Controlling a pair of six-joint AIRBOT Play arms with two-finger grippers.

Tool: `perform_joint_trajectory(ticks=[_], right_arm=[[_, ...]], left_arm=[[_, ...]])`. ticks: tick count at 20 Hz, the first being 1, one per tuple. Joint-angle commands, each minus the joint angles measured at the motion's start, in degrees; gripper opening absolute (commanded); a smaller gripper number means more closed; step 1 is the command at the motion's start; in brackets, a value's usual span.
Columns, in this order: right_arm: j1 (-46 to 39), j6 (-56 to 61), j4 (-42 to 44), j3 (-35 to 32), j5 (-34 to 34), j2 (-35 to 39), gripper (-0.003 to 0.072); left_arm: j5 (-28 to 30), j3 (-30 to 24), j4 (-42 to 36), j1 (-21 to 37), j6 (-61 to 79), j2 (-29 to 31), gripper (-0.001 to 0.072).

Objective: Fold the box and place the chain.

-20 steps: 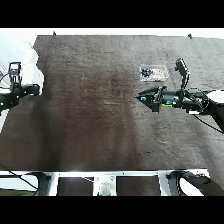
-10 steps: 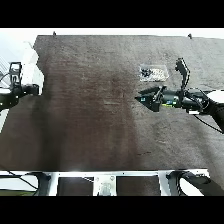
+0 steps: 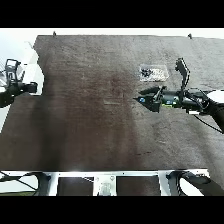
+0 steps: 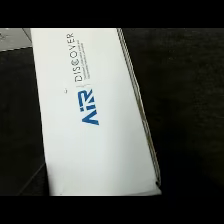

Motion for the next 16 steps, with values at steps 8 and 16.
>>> perform_joint_trajectory(ticks=[8, 16], right_arm=[[0.0, 0.0, 1.3, 0.0, 1.1, 0.0, 0.0512], [0.0, -0.7, 4.8, 0.0, 1.1, 0.0, 0.0511]], left_arm=[[-10.2, 0.1, 2.4, 8.2, -3.6, 10.1, 0.072], [-20.9, 0.1, -6.7, 8.2, -2.2, 11.7, 0.0689]])
